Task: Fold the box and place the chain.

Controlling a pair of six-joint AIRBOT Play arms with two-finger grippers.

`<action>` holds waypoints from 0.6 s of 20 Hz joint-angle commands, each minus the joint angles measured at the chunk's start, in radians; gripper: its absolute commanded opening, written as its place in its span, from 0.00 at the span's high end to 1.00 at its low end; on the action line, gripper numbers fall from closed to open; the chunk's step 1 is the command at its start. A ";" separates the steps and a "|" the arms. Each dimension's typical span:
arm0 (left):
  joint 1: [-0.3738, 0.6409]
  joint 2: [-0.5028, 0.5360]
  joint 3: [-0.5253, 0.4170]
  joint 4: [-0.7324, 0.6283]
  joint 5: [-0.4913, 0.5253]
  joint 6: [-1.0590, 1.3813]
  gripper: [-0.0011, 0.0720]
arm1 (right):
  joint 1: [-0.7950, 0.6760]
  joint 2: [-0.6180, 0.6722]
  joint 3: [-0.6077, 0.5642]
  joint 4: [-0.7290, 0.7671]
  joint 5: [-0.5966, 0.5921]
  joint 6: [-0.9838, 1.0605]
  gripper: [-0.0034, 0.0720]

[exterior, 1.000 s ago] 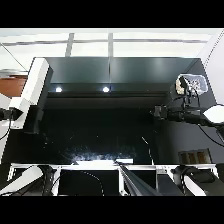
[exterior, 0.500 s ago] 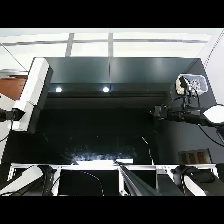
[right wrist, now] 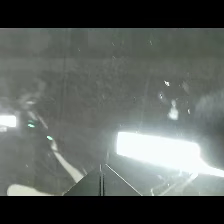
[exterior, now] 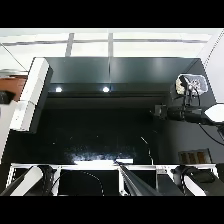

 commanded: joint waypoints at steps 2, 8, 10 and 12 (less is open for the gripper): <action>-0.151 0.082 0.154 -0.347 -0.008 -0.026 0.84 | 0.000 0.000 0.171 -0.015 -0.020 -0.021 0.90; -0.650 0.141 0.127 -0.111 -0.011 -0.266 0.95 | 0.048 0.063 0.451 -0.490 0.109 0.195 0.91; -0.771 0.181 0.051 0.117 0.043 -0.442 0.95 | 0.124 0.120 0.407 -0.799 0.118 0.365 0.91; -0.798 0.240 -0.065 0.201 0.116 -0.574 0.95 | 0.175 0.164 0.302 -0.969 0.109 0.495 0.90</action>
